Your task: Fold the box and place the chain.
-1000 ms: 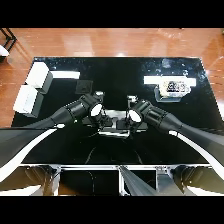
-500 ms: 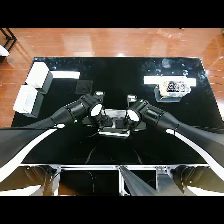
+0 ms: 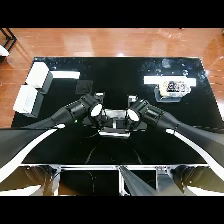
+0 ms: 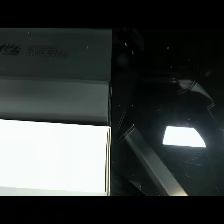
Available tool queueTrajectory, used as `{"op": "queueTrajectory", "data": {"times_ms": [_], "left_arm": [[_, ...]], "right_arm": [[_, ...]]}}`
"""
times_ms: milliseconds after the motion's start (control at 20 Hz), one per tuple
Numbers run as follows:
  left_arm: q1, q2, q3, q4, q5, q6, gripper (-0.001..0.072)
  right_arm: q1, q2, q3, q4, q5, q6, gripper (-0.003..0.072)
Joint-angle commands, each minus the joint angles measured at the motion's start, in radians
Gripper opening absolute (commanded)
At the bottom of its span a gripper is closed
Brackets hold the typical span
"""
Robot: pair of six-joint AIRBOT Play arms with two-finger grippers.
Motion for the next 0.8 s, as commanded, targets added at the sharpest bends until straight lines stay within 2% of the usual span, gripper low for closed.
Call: {"op": "queueTrajectory", "data": {"times_ms": [0,100,150,200,250,650,750], "left_arm": [[0.0,-0.001,0.0,0.004,0.002,0.003,0.0018],[0.0,-0.001,0.0,0.003,0.002,0.003,0.0018],[0.0,-0.001,0.0,0.003,0.002,0.003,0.0018],[0.0,-0.001,0.0,0.003,0.002,0.003,0.0018],[0.0,-0.001,0.0,0.003,0.002,0.003,0.0018],[0.0,-0.001,0.0,0.0,0.002,0.003,0.0018],[0.0,-0.001,0.0,0.0,0.002,0.003,0.0018]], "right_arm": [[0.0,0.0,0.002,0.0,-0.002,-0.004,0.002],[0.0,0.0,0.002,-0.001,-0.001,-0.01,0.0029],[0.0,0.0,0.003,-0.009,0.0,-0.01,0.0067],[-0.002,0.0,0.006,-0.022,0.008,-0.007,0.0231],[-0.005,0.001,0.013,-0.027,0.02,-0.008,0.0276],[-0.01,-0.004,0.031,-0.024,0.03,-0.008,0.0273],[-0.01,-0.021,0.031,-0.026,0.064,-0.009,0.0273]]}}
